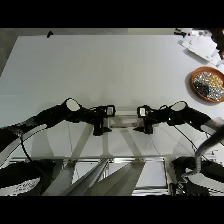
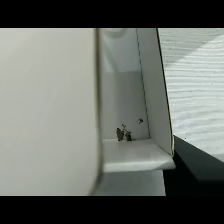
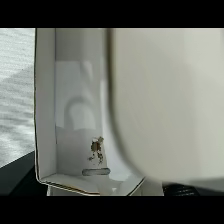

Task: Fold the box and place the chain.

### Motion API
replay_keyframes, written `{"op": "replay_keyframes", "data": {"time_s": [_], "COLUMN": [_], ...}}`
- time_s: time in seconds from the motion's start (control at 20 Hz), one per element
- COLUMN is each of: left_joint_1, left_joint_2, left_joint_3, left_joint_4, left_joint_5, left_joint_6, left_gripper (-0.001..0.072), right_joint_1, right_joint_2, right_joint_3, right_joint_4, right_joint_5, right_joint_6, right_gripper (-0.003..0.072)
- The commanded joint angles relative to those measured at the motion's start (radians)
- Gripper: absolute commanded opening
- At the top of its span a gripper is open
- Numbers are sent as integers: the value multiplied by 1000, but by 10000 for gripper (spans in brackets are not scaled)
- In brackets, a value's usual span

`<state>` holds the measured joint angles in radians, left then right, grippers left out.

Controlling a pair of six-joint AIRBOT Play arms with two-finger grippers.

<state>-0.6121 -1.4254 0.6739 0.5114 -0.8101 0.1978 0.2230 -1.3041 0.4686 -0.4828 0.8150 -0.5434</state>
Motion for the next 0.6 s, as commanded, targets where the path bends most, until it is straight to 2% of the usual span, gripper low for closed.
{"op": "replay_keyframes", "data": {"time_s": [0.0,0.35,0.45,0.55], "left_joint_1": [-1,0,0,0], "left_joint_2": [1,2,2,2], "left_joint_3": [0,0,0,0], "left_joint_4": [-2,-1,0,0], "left_joint_5": [6,11,15,18], "left_joint_6": [0,0,0,0], "left_gripper": [208,209,208,208], "right_joint_1": [-1,-1,-1,-1], "right_joint_2": [38,288,351,412], "right_joint_3": [1,1,1,1], "right_joint_4": [-89,-600,-690,-708], "right_joint_5": [8,22,64,98], "right_joint_6": [113,557,631,679], "right_gripper": [715,714,711,700]}}
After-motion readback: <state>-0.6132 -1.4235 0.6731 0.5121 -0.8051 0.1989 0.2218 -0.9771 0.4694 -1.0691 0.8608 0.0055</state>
